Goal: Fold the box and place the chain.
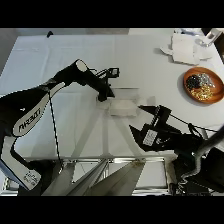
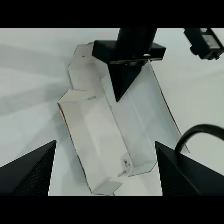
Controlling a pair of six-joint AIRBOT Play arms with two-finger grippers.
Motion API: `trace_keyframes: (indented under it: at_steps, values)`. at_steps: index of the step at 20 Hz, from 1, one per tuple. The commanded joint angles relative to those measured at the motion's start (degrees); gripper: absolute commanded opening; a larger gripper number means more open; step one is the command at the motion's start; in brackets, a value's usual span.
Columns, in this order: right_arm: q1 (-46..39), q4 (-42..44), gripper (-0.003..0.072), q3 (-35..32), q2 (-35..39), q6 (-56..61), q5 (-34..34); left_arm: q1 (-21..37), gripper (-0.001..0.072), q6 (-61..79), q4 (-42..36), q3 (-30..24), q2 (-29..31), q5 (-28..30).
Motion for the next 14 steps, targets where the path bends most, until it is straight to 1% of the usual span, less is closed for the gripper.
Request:
trace_keyframes:
  at_steps: [1, 4, 7, 10, 14]
  values:
    - [-6.9, 1.7, 0.068, -0.3, -0.2, 0.0, 5.4, 0.0, 0.001, 0.0, 0.0, 0.0, 0.0, 0.0]
    - [-17.5, 6.8, 0.0677, -0.4, -0.2, -0.2, 5.9, 0.0, 0.001, 0.0, 0.0, 0.0, 0.0, 0.0]
    - [-25.8, 13.7, 0.0657, -0.4, -0.7, -6.3, 5.6, 0.0, 0.001, 0.0, 0.0, 0.0, 0.0, 0.0]
    - [-29.6, 23.5, 0.0656, -0.4, -2.9, -16.7, 5.0, 0.0, 0.001, 0.0, 0.0, 0.0, 0.0, 0.0]
    - [-32.3, 34.5, 0.0654, -0.4, -10.7, -29.0, 2.5, 0.0, 0.001, 0.0, 0.0, 0.0, 0.0, 0.0]
